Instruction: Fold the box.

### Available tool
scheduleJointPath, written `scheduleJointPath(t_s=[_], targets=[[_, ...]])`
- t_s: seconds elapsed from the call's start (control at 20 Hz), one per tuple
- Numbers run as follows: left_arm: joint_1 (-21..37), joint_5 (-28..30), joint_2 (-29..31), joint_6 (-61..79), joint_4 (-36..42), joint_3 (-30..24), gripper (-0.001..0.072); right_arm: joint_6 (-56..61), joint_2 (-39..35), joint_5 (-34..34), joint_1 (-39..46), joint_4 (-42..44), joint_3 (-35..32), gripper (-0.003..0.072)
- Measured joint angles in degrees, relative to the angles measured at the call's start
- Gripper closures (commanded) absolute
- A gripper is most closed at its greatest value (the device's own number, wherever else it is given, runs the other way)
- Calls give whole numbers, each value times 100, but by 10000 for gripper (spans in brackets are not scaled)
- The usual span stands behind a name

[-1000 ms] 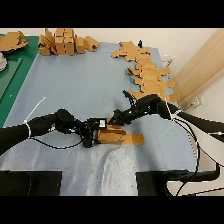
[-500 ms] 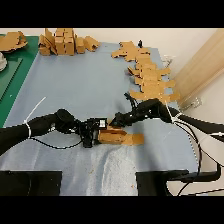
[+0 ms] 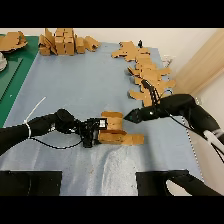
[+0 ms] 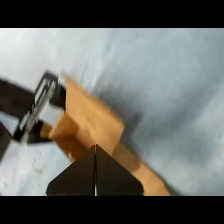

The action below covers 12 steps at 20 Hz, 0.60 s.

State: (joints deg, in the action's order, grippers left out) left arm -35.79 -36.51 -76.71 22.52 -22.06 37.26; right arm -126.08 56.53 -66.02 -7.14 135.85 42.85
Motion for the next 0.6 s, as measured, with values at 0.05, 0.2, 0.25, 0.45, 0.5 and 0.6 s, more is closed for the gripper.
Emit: scheduleJointPath(t_s=[0.05,0.2,0.25,0.45,0.5,0.6], targets=[[0,-2,0,0,0,0,184,26,-348,-219,-92,-262,-173,552],[7,0,0,0,2,0,184,68,-1307,-654,-529,-1051,-809,237],[7,-2,0,0,2,0,184,59,-1526,-643,-662,-1290,-1014,156],[7,0,0,0,2,0,184,-752,-1888,138,-1156,-1947,-1770,148],[7,-2,0,0,2,0,184,-1036,-1864,437,-1226,-2020,-1867,148],[7,0,0,0,2,0,184,-1727,-1727,1016,-1318,-2070,-1996,149]])
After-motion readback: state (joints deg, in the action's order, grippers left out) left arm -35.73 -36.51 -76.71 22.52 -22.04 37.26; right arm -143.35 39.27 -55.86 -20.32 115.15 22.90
